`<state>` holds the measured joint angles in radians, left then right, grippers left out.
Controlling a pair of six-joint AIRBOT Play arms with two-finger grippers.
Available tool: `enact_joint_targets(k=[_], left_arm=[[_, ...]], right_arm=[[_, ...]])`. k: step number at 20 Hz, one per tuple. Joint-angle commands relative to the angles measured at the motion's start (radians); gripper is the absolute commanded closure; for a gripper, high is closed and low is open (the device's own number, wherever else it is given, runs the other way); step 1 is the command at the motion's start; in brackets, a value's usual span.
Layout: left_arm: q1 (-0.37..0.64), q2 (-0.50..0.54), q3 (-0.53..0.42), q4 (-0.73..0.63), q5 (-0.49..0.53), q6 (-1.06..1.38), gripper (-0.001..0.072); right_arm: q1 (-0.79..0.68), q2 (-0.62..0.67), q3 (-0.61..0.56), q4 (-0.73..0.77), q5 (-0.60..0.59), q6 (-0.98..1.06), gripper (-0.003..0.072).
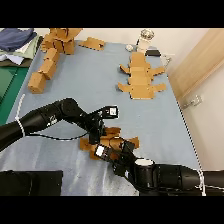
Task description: Fold the box.
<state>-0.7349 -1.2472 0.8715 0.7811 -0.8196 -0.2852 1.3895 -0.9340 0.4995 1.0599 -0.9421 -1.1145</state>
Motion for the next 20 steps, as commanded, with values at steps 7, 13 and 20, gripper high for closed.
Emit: enact_joint_targets(k=[7,13,20], left_arm=[[-0.001,0.000,0.000,0.000,0.000,0.000,0.0694],[-0.001,0.000,0.000,0.000,0.000,0.000,0.0695],[-0.001,0.000,0.000,0.000,0.000,0.000,0.0695]], right_arm=[[0.000,0.009,0.023,-0.036,-0.008,0.059,0.0115],[-0.071,0.035,0.023,-0.031,0.004,0.002,-0.0027],[-0.112,0.180,-0.030,-0.061,0.077,-0.118,-0.0027]])
